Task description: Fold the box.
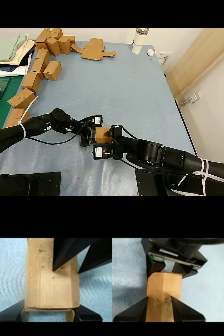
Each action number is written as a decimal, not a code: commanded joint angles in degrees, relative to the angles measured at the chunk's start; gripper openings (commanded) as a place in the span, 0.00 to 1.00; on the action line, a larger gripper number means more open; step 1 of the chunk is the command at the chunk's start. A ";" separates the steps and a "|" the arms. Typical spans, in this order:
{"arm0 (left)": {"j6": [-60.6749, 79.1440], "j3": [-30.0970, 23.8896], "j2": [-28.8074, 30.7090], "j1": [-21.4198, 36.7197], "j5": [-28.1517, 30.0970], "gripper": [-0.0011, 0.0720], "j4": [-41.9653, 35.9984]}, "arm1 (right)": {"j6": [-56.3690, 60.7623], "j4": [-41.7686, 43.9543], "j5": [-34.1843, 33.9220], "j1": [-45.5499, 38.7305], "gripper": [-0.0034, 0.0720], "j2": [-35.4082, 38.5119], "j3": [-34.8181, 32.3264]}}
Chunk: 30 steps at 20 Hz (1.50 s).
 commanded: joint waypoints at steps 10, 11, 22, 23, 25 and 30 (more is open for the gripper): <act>0.02 0.07 -0.02 0.00 0.00 0.65 0.02 | 3.08 -5.49 -0.04 0.87 0.41 -1.84 0.76; 0.02 0.07 -0.02 0.00 0.00 0.65 0.00 | 3.19 -5.51 -0.11 1.05 0.39 -1.86 0.94; 0.02 0.07 -0.02 0.00 0.00 0.65 0.00 | 3.45 -5.25 -3.58 3.06 0.25 -0.35 2.60; 0.00 0.07 -0.02 0.00 0.00 0.65 0.00 | 3.45 -5.27 -4.33 3.06 0.25 -0.17 2.60; 0.02 0.07 -0.02 0.00 0.00 0.65 0.02 | 3.45 -5.27 -4.81 3.02 0.41 -0.13 2.58; 0.00 0.07 -0.04 0.00 0.02 0.65 0.02 | 3.67 -5.53 -4.59 2.49 0.61 -1.62 2.58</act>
